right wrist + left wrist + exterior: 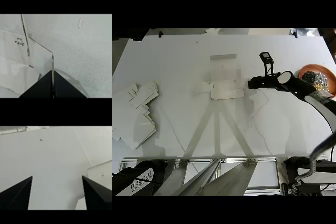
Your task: Fold the box and place the chain.
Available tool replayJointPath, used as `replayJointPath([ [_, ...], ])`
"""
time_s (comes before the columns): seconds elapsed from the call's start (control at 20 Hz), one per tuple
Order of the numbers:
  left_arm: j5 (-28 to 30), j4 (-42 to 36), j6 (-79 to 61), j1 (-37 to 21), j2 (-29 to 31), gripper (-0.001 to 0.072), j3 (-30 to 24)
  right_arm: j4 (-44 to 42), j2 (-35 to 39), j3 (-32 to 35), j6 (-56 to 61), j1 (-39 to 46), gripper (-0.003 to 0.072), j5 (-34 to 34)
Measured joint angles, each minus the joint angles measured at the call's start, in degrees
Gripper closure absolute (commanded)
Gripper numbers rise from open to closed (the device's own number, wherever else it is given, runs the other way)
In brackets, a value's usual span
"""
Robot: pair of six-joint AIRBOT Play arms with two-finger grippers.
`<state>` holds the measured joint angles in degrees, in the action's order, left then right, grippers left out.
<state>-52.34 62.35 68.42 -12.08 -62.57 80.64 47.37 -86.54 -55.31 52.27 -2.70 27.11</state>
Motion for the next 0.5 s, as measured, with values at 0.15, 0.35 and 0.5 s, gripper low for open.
replayJointPath([
  [0.15, 0.00, 0.00, 0.00, 0.00, 0.00, 0.0015, 0.00, 0.31, 0.61, 0.22, 0.22, 0.00, 0.0675, -0.02],
  [0.35, 0.00, 0.00, 0.02, 0.00, 0.00, 0.0015, 0.00, 1.57, 1.16, 0.28, 0.22, 0.00, 0.0675, 0.48],
  [0.5, 0.00, 0.00, 0.00, 0.00, 0.00, 0.0015, 0.00, 1.97, 1.27, 0.28, 0.22, 0.00, 0.0675, 0.59],
])
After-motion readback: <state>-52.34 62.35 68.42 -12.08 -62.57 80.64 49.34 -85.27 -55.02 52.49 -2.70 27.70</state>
